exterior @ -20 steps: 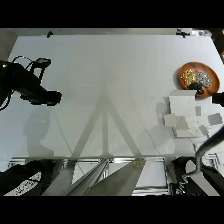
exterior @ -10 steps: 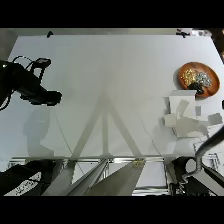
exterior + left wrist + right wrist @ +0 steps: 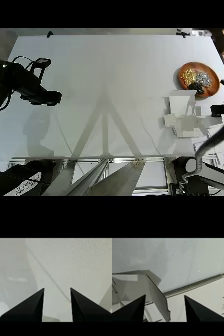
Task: Fold the box and place the chain.
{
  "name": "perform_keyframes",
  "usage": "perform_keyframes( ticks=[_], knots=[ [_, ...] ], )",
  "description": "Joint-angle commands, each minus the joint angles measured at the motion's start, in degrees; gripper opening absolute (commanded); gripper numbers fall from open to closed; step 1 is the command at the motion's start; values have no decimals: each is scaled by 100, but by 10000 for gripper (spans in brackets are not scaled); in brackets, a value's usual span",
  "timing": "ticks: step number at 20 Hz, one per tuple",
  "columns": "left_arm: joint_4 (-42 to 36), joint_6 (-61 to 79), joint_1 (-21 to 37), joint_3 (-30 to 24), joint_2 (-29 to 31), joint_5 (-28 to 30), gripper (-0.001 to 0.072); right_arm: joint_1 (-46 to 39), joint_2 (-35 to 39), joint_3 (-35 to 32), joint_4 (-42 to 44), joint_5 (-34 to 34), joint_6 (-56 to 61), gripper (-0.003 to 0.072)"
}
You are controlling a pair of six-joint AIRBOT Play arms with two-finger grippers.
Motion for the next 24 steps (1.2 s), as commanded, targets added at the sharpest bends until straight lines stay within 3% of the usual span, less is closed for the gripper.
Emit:
perform_keyframes(
  ticks=[1,3,6,7,8,11,15,18,24],
  knots=[
    [0,2,2,0,4,2,348,-7,-345,2,94,26,-87,403],
    [0,2,2,0,4,2,348,-9,-439,2,87,46,-85,372],
    [0,2,4,0,4,2,348,-9,-575,0,50,317,-87,215],
    [0,2,2,0,2,2,348,-7,-577,2,66,339,-90,87],
    [0,2,2,0,4,2,348,-7,-577,2,151,433,-205,10],
    [0,2,2,0,4,2,348,-2,-540,2,861,752,-852,10],
    [0,2,2,2,4,2,348,0,-210,2,3340,769,-1989,10],
    [0,2,2,0,4,2,348,0,164,0,4664,734,-2444,10],
    [0,2,2,2,4,2,348,136,879,-492,6052,684,-3095,9]
  ],
)
